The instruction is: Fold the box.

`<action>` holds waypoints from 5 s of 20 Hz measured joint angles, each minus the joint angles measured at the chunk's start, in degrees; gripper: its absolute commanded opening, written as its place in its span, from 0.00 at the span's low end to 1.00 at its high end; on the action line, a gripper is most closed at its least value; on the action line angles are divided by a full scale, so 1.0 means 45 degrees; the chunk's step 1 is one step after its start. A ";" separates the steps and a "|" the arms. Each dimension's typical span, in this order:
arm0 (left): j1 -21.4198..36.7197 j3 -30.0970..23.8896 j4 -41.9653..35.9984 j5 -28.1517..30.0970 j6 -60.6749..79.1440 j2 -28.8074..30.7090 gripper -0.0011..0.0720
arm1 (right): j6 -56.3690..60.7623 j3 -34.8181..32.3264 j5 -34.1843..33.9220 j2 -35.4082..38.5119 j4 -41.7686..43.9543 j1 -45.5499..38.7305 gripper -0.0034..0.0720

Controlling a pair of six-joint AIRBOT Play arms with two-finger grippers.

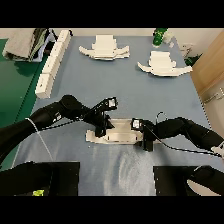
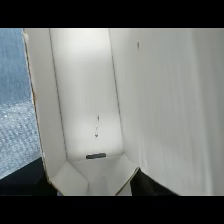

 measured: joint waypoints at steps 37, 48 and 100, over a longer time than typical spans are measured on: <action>-0.0389 0.0656 0.2297 0.1185 -1.6101 0.0801 0.03 | 0.0005 0.0005 0.0010 -0.0005 0.0000 0.0015 0.71; -0.0155 0.0899 0.2419 0.0335 -1.7957 -0.1885 0.04 | 0.0010 0.0005 -0.0024 -0.0005 0.0010 -0.0010 0.71; -0.0520 -0.3070 -0.0131 0.1972 0.1341 0.1671 0.10 | 0.0000 0.0005 -0.0005 -0.0005 -0.0005 -0.0010 0.71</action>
